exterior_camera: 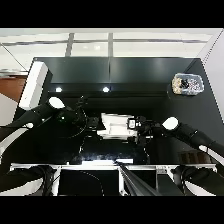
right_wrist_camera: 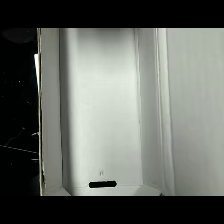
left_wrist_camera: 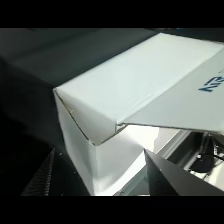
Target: Fold the box and place the chain.
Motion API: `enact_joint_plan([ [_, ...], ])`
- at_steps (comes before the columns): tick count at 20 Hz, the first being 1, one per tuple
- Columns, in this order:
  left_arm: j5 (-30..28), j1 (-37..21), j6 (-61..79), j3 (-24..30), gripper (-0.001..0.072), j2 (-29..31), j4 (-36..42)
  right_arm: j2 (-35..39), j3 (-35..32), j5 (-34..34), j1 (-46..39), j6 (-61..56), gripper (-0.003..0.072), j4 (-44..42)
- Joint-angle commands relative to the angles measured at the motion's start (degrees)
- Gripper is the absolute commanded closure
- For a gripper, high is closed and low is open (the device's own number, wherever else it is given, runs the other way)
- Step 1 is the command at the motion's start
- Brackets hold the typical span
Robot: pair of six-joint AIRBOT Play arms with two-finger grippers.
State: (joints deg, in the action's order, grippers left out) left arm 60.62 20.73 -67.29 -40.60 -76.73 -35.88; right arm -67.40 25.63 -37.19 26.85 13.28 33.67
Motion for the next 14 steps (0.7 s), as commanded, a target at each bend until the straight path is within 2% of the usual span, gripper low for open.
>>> enact_joint_plan([
  [1,0.24,0.07,-3.72,-1.40,0.0081,2.89,-3.91,0.02,-0.04,0.00,0.07,-0.02,0.0213,0.00],
  [6,2.91,1.18,-6.67,-1.68,0.0102,4.92,-3.98,0.02,-0.04,0.00,0.07,-0.02,0.0213,0.00],
  [7,3.06,1.73,-6.67,-1.68,0.0192,4.94,-4.02,0.02,-0.04,0.00,0.07,-0.02,0.0213,0.00],
  [8,2.82,2.38,-6.67,-1.68,0.0250,4.94,-4.22,0.02,-0.04,0.00,0.07,-0.02,0.0213,0.00],
  [14,0.55,4.94,-11.23,-1.88,0.0250,4.94,-8.44,0.02,-0.04,0.00,0.07,-0.02,0.0213,0.00],
])
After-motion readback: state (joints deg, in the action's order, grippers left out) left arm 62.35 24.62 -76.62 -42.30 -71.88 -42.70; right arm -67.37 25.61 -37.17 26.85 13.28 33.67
